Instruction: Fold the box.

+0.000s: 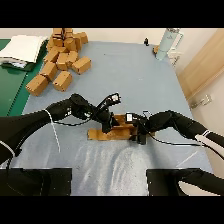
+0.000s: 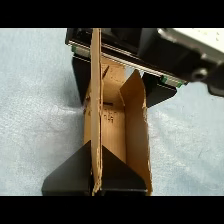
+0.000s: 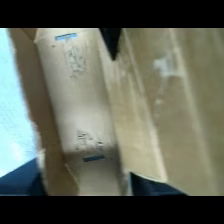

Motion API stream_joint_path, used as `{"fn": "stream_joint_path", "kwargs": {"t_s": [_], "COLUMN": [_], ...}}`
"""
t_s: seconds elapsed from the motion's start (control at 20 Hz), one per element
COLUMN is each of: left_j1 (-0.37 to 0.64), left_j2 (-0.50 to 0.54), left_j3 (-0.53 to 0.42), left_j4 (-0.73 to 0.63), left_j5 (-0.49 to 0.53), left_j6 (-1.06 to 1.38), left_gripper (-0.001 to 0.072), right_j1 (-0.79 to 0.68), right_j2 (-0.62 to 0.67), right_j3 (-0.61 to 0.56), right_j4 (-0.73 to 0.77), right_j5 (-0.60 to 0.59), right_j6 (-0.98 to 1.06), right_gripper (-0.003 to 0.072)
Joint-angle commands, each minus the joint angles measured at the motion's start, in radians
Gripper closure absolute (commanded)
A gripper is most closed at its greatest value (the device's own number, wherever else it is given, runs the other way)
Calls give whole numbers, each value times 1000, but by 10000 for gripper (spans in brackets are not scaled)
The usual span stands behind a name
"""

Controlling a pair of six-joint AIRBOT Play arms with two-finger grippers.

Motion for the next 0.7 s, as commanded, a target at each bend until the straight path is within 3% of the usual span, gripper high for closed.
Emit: {"fn": "stream_joint_path", "kwargs": {"t_s": [0.0, 0.15, 0.65], "left_j1": [1, 1, 1], "left_j2": [-1, -1, -1], "left_j3": [0, 0, 0], "left_j4": [1, 1, 1], "left_j5": [-1, -1, -1], "left_j6": [0, 0, 0], "left_gripper": [698, 698, 698], "right_j1": [0, 0, 3], "right_j2": [0, 0, 0], "right_j3": [-1, -1, 0], "right_j4": [-4, -4, 0], "right_j5": [-6, -4, -3], "right_j6": [0, 0, 0], "right_gripper": [115, 170, 168]}}
